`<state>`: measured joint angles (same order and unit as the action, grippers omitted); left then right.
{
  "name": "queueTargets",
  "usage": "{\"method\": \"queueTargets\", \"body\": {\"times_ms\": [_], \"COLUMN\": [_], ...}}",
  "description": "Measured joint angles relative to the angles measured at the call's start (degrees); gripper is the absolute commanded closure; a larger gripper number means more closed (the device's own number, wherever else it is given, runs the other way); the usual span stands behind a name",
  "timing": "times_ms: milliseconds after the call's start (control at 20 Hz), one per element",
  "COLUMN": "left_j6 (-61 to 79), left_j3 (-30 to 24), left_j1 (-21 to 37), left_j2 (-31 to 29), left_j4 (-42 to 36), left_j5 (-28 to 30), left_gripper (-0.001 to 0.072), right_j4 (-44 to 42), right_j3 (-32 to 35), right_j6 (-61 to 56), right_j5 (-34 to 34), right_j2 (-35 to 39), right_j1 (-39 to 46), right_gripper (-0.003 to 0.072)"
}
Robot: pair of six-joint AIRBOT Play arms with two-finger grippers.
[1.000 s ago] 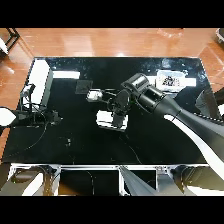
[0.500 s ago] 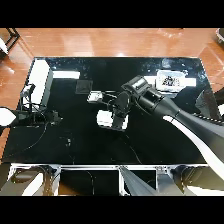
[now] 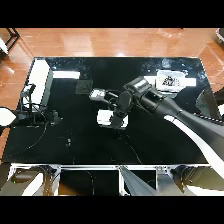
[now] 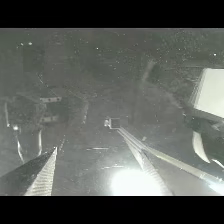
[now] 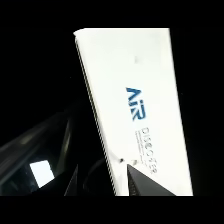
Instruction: Fold the box and place the chain.
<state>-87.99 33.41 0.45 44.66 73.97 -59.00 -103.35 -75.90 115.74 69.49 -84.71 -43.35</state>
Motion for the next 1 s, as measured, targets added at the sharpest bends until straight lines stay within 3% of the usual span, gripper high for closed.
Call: {"method": "queueTargets", "body": {"times_ms": [100,200,400,650,800,1000], "left_j6": [1.36,2.62,5.38,7.41,7.80,8.07], "left_j3": [0.00,0.00,0.04,0.04,0.07,0.07], "left_j1": [0.00,0.00,-0.39,-3.58,-5.09,-5.79], "left_j2": [-0.02,0.00,0.96,3.58,4.61,5.14], "left_j4": [-1.20,-2.99,-6.47,-8.09,-8.44,-8.66], "left_j5": [-0.09,-0.09,0.48,1.36,1.79,2.47], "left_gripper": [0.0084,0.0084,0.0084,0.0084,0.0084,0.0084], "right_j4": [-1.95,-5.29,-10.71,-26.16,-31.01,-33.48], "right_j3": [-0.11,-0.11,6.45,20.63,23.76,25.14], "right_j6": [-3.54,-7.30,-19.39,-27.08,-28.39,-29.00], "right_j5": [0.50,2.08,1.22,-15.43,-20.41,-22.01], "right_j2": [2.75,5.86,10.75,12.33,11.69,9.68], "right_j1": [1.70,3.87,9.16,14.51,15.67,15.89], "right_gripper": [0.0321,0.0660,0.0670,0.0670,0.0669,0.0669]}}
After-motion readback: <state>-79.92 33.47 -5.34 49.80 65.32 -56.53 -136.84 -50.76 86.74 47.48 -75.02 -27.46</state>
